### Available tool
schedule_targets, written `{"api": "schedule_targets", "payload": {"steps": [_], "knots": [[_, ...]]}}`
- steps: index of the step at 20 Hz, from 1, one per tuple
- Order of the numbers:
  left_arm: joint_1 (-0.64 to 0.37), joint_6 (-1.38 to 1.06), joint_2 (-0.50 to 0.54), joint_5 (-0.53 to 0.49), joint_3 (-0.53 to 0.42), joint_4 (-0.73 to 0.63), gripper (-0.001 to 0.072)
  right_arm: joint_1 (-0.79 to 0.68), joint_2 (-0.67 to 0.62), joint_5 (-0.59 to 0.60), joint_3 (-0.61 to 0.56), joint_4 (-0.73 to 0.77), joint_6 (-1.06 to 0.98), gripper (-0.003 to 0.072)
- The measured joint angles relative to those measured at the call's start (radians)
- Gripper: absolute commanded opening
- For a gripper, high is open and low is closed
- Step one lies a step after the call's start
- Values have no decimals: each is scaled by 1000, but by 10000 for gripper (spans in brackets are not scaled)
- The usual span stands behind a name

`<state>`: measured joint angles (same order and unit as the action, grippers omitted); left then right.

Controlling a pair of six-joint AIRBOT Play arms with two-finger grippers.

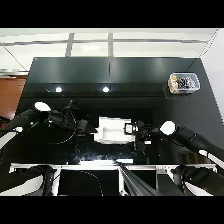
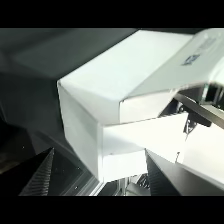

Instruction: Fold the box and place the chain.

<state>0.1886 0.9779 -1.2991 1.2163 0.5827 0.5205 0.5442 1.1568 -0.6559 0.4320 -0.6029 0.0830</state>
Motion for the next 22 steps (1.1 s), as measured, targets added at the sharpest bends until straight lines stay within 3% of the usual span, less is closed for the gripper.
{"api": "schedule_targets", "payload": {"steps": [10, 11, 12, 22], "knots": [[171, 283, 0, -37, 125, 167, 604, 0, 0, 2, 0, 0, -1, 108], [182, 310, 0, -37, 133, 182, 521, 0, 0, 2, 0, 0, 0, 108], [192, 328, 0, -38, 140, 190, 484, 0, 0, 2, 0, 0, 0, 108], [275, 474, 0, -45, 203, 278, 484, 0, 0, 3, 0, 0, 0, 108]]}}
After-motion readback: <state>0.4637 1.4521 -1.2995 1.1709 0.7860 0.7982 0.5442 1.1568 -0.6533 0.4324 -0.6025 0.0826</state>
